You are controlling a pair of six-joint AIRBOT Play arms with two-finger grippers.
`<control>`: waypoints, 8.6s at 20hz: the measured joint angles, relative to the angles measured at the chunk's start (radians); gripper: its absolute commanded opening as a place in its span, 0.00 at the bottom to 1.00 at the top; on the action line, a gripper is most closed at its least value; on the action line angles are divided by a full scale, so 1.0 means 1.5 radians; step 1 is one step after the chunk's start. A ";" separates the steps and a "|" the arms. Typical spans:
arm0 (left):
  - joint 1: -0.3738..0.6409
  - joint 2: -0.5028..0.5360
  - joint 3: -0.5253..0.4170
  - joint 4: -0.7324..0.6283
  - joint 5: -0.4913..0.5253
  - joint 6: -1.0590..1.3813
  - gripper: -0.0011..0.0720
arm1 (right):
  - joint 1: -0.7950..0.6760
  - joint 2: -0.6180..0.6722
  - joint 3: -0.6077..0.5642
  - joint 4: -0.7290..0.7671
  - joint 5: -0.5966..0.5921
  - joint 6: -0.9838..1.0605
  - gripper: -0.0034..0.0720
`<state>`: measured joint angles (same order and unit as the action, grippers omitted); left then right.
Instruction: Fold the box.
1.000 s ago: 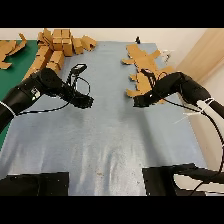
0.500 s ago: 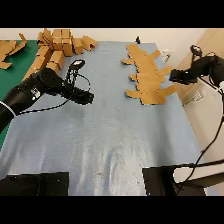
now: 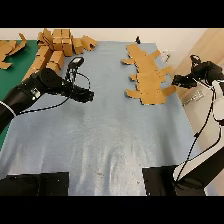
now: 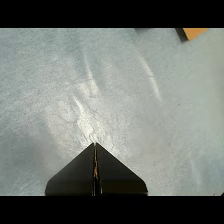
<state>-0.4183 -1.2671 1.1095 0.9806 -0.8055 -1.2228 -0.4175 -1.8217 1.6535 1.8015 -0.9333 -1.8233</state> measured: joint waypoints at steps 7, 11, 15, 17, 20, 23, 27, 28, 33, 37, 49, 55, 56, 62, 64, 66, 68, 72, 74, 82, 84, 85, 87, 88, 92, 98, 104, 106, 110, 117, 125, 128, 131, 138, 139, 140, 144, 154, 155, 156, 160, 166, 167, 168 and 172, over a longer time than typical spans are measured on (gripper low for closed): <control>0.000 0.000 0.000 -0.003 0.006 0.000 0.03 | 0.002 -0.040 0.008 0.105 -0.049 -0.026 0.05; 0.000 0.000 0.000 -0.024 0.015 0.000 0.03 | 0.002 -0.033 0.008 0.153 -0.125 -0.040 0.05; 0.000 0.000 0.000 -0.039 0.015 0.000 0.03 | 0.016 0.006 -0.029 0.183 -0.223 -0.033 0.05; 0.000 0.001 0.000 -0.041 0.012 0.000 0.03 | 0.035 0.053 -0.083 0.190 -0.240 -0.029 0.05; 0.004 0.001 0.000 -0.042 0.007 0.000 0.03 | 0.081 0.144 -0.204 0.195 -0.220 -0.016 0.04; 0.014 0.001 0.000 -0.043 -0.012 0.001 0.03 | 0.141 0.235 -0.342 0.197 -0.162 0.005 0.05; 0.046 0.001 0.000 -0.042 -0.071 0.004 0.03 | 0.215 0.329 -0.486 0.195 -0.094 0.032 0.36; 0.055 0.001 0.000 -0.042 -0.084 0.006 0.03 | 0.226 0.340 -0.503 0.189 -0.086 0.036 0.37; 0.084 0.001 0.000 -0.043 -0.138 0.020 0.03 | 0.248 0.361 -0.540 0.180 -0.064 0.049 0.37; 0.091 -0.001 0.000 -0.043 -0.157 0.028 0.03 | 0.253 0.360 -0.547 0.179 -0.064 0.052 0.36; 0.104 -0.003 0.000 -0.063 -0.169 0.031 0.03 | 0.301 0.316 -0.549 0.217 -0.063 0.014 0.05; 0.146 -0.003 0.000 -0.079 -0.187 0.022 0.55 | 0.369 0.389 -0.567 0.300 -0.043 -0.086 0.05; 0.150 -0.003 0.000 -0.081 -0.189 0.020 0.55 | 0.384 0.414 -0.577 0.312 -0.034 -0.096 0.05; 0.161 -0.055 -0.001 -0.089 -0.196 0.027 0.55 | 0.467 0.521 -0.665 0.348 0.034 -0.128 0.05; 0.162 -0.087 -0.001 -0.099 -0.198 0.029 0.55 | 0.485 0.533 -0.688 0.351 0.054 -0.131 0.05; 0.163 -0.119 -0.001 -0.105 -0.201 0.033 0.55 | 0.500 0.539 -0.706 0.353 0.073 -0.135 0.05; 0.163 -0.150 -0.001 -0.126 -0.203 0.047 0.55 | 0.514 0.542 -0.719 0.355 0.087 -0.138 0.05; 0.163 -0.204 -0.001 -0.188 -0.209 0.093 0.55 | 0.528 0.545 -0.732 0.357 0.108 -0.141 0.05; 0.163 -0.227 -0.001 -0.207 -0.211 0.107 0.55 | 0.531 0.546 -0.733 0.357 0.112 -0.141 0.05; 0.163 -0.276 -0.001 -0.315 -0.223 0.202 0.55 | 0.533 0.546 -0.735 0.358 0.117 -0.135 0.05; 0.163 -0.283 -0.001 -0.343 -0.244 0.238 0.55 | 0.533 0.546 -0.735 0.358 0.119 -0.133 0.05; 0.163 -0.286 -0.001 -0.352 -0.256 0.250 0.55 | 0.533 0.546 -0.735 0.358 0.118 -0.132 0.05; 0.165 -0.290 -0.001 -0.363 -0.284 0.269 0.55 | 0.533 0.546 -0.735 0.358 0.119 -0.131 0.05; 0.166 -0.291 -0.001 -0.369 -0.299 0.275 0.55 | 0.533 0.546 -0.735 0.357 0.119 -0.130 0.05; 0.168 -0.293 -0.001 -0.379 -0.335 0.292 0.53 | 0.533 0.546 -0.735 0.349 0.126 -0.129 0.05; 0.169 -0.294 -0.001 -0.383 -0.337 0.316 0.34 | 0.533 0.546 -0.736 0.342 0.133 -0.129 0.05; 0.169 -0.294 -0.001 -0.385 -0.316 0.327 0.34 | 0.533 0.539 -0.737 0.340 0.135 -0.129 0.05; 0.170 -0.294 -0.001 -0.386 -0.308 0.328 0.34 | 0.533 0.538 -0.737 0.339 0.135 -0.129 0.05; 0.175 -0.294 -0.001 -0.395 -0.299 0.330 0.17 | 0.533 0.537 -0.737 0.334 0.135 -0.129 0.05; 0.175 -0.310 0.000 -0.400 -0.328 0.358 0.03 | 0.533 0.537 -0.737 0.332 0.139 -0.129 0.06; 0.166 -0.300 0.014 -0.409 -0.356 0.438 0.03 | 0.495 0.541 -0.724 0.245 0.149 -0.014 0.43; 0.143 -0.254 0.016 -0.413 -0.308 0.502 0.03 | 0.453 0.558 -0.707 0.208 0.146 0.062 0.17; 0.114 -0.204 0.002 -0.427 -0.258 0.583 0.03 | 0.433 0.581 -0.696 0.195 0.146 0.101 0.17; 0.087 -0.135 -0.110 -0.513 -0.201 0.798 0.03 | 0.421 0.597 -0.690 0.188 0.165 0.167 0.17; 0.087 -0.132 -0.125 -0.518 -0.198 0.822 0.03 | 0.421 0.598 -0.690 0.189 0.170 0.170 0.16; 0.086 -0.130 -0.139 -0.520 -0.197 0.844 0.03 | 0.421 0.598 -0.690 0.190 0.177 0.173 0.15; 0.085 -0.122 -0.171 -0.527 -0.202 0.897 0.03 | 0.421 0.598 -0.690 0.193 0.192 0.179 0.15; 0.084 -0.118 -0.188 -0.491 -0.255 0.925 0.03 | 0.431 0.598 -0.690 0.200 0.198 0.181 0.15; 0.084 -0.118 -0.188 -0.482 -0.259 0.926 0.03 | 0.432 0.598 -0.690 0.200 0.198 0.181 0.15; 0.084 -0.118 -0.188 -0.477 -0.261 0.927 0.03 | 0.434 0.598 -0.690 0.200 0.198 0.181 0.11; 0.083 -0.119 -0.190 -0.462 -0.258 0.937 0.03 | 0.436 0.598 -0.690 0.200 0.200 0.181 0.05; 0.082 -0.119 -0.194 -0.513 -0.242 0.963 0.03 | 0.437 0.598 -0.690 0.195 0.208 0.181 0.05; 0.080 -0.119 -0.195 -0.521 -0.240 0.969 0.03 | 0.437 0.598 -0.690 0.195 0.208 0.181 0.05; 0.076 -0.119 -0.195 -0.523 -0.239 0.974 0.03 | 0.437 0.598 -0.690 0.194 0.209 0.181 0.05; 0.055 -0.119 -0.213 -0.522 -0.219 0.991 0.03 | 0.437 0.598 -0.690 0.192 0.211 0.181 0.05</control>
<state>-0.3359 -1.4448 0.7906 0.1982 -1.1339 0.2630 0.2382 -0.9241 0.6189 2.0888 -0.6170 -1.5524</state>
